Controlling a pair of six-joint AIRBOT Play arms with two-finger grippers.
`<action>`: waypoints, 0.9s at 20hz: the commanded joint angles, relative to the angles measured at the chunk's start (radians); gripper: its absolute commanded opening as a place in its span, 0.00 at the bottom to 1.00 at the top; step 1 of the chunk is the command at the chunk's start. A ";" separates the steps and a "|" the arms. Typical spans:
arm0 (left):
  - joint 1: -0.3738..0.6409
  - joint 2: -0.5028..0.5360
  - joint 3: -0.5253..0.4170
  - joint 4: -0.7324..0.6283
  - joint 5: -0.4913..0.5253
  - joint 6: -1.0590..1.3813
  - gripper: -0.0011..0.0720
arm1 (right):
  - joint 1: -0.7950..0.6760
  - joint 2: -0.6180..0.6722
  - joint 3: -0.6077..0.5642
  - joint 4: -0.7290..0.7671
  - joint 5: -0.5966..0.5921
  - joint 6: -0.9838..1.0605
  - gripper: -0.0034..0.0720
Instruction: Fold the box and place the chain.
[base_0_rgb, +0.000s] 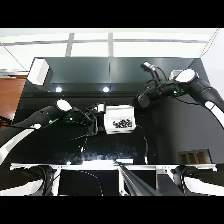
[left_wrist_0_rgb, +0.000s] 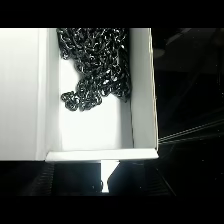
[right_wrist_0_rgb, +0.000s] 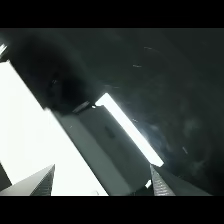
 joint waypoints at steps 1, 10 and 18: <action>-0.006 -0.001 0.000 0.010 0.000 0.000 0.55 | 0.018 -0.016 0.008 0.003 0.071 -0.277 1.00; -0.021 -0.001 0.000 0.030 0.002 0.000 0.55 | 0.047 -0.016 0.006 -0.066 0.177 -0.308 0.95; -0.021 -0.001 0.000 0.030 0.002 0.000 0.55 | 0.090 0.003 0.006 -0.066 0.248 -0.234 0.62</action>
